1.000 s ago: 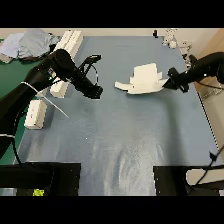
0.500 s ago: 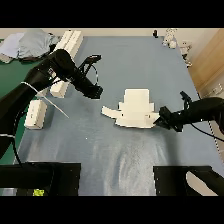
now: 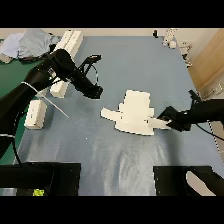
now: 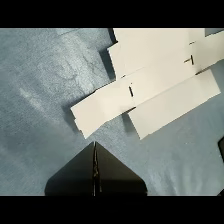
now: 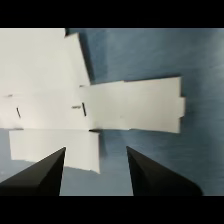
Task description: Fold the box.
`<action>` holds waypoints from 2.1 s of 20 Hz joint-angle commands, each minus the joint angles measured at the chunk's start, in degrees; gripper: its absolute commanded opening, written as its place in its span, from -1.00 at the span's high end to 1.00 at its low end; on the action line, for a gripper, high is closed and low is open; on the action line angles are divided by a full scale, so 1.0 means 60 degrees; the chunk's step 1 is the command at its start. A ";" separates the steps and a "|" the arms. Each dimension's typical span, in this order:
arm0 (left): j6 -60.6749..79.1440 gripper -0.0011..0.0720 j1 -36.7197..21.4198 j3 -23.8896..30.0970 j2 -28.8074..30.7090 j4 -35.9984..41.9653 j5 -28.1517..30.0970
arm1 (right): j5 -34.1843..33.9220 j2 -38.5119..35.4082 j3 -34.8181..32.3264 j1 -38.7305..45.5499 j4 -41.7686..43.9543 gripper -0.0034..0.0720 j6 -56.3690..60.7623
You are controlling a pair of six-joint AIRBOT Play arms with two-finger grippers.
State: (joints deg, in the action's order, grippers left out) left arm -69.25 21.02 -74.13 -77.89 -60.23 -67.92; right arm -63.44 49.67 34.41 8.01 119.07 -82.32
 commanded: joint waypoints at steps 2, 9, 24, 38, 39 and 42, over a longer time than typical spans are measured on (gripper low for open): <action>0.0004 0.94 0.0000 -0.0007 -0.0004 -0.0004 0.0000 | -0.0984 0.0612 0.0954 0.2291 -0.0576 -0.59 -0.0656; 0.0004 0.94 0.0000 -0.0004 -0.0004 -0.0004 0.0000 | -0.2426 0.3763 0.0954 0.4958 0.2470 -0.45 -0.5614; 0.0004 0.94 0.0000 -0.0007 -0.0004 -0.0004 0.0000 | -0.2521 0.5621 0.0951 0.4014 0.3246 -0.42 -0.7216; 0.0004 0.94 0.0000 -0.0004 -0.0004 -0.0004 0.0000 | -0.2510 0.5625 0.0954 0.2779 0.3792 0.91 -0.7927; 0.0004 0.94 0.0000 -0.0007 -0.0004 -0.0004 0.0000 | -0.2521 0.5570 0.0954 0.2739 0.3796 0.91 -0.7923; 0.0004 0.94 0.0000 -0.0004 -0.0004 -0.0004 0.0000 | -0.2568 0.5249 0.0943 0.2291 0.3796 0.91 -0.7839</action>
State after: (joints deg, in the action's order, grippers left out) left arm -69.23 21.02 -74.13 -77.89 -60.23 -67.92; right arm -78.48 82.43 40.12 23.77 141.69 -129.32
